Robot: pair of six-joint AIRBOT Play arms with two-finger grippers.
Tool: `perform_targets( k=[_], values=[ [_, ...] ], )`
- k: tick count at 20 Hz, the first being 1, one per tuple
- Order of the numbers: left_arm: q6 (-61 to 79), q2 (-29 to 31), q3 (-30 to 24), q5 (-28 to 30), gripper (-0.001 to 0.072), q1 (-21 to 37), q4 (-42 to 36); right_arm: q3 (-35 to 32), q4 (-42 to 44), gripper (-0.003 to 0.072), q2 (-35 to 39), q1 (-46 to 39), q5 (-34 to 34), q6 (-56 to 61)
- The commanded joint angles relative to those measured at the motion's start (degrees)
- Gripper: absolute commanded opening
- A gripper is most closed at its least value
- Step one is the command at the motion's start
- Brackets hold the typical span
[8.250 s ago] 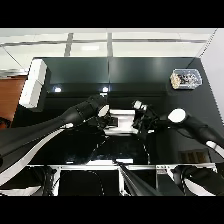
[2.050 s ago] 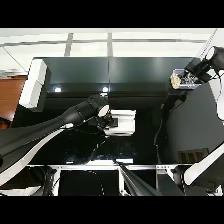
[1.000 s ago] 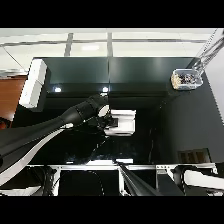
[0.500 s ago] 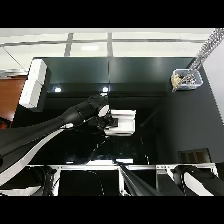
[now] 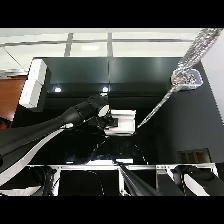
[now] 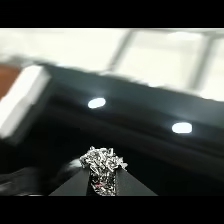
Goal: Fold the box and place the chain.
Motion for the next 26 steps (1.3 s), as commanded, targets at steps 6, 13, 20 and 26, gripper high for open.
perform_targets(
  k=[6, 13, 20, 26],
  values=[
    [0.0, 0.0, 0.0, 0.0, 0.0027, 0.0, 0.0, 0.0, 12.6, 0.0009, 0.1, 0.3, 1.1, -0.2],
    [0.0, 0.0, 0.0, 0.0, 0.0027, 0.0, 0.1, -0.1, 13.4, 0.0008, -1.6, 1.3, 1.8, -0.2],
    [0.0, 0.0, 0.0, 0.1, 0.0027, 0.0, 0.1, -0.2, 13.6, 0.0008, -3.0, 8.7, -1.7, -0.1],
    [0.0, 0.0, 0.0, 0.0, 0.0027, 0.0, 0.0, -0.2, 14.3, 0.0008, -3.8, 10.5, -4.1, -0.2]
  ],
)
